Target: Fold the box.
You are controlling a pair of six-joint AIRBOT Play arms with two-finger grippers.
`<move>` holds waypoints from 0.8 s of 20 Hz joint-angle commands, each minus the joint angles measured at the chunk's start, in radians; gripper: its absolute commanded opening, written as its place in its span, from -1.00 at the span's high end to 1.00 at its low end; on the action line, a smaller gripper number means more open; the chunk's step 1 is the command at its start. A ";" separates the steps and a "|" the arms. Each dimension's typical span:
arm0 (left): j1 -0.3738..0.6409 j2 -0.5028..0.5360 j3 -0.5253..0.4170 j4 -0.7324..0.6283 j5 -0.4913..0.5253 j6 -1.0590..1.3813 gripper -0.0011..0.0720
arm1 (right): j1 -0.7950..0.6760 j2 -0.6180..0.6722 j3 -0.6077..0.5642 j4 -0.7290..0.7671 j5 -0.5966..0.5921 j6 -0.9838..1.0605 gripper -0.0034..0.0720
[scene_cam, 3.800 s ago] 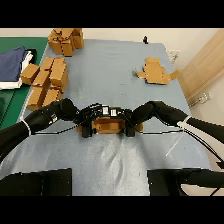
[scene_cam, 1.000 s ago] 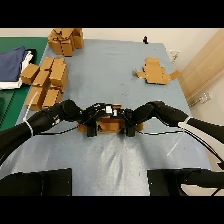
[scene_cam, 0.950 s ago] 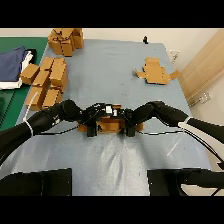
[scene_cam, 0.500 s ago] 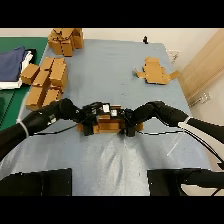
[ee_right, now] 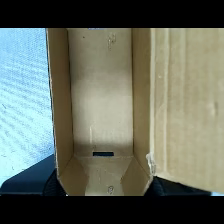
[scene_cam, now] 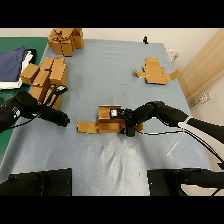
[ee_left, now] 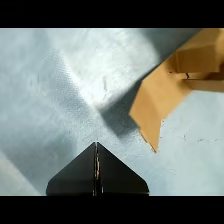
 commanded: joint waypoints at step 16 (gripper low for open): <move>-0.126 -0.254 0.007 -0.610 -0.152 0.277 0.91 | -0.001 0.000 0.001 0.001 0.000 0.000 -0.45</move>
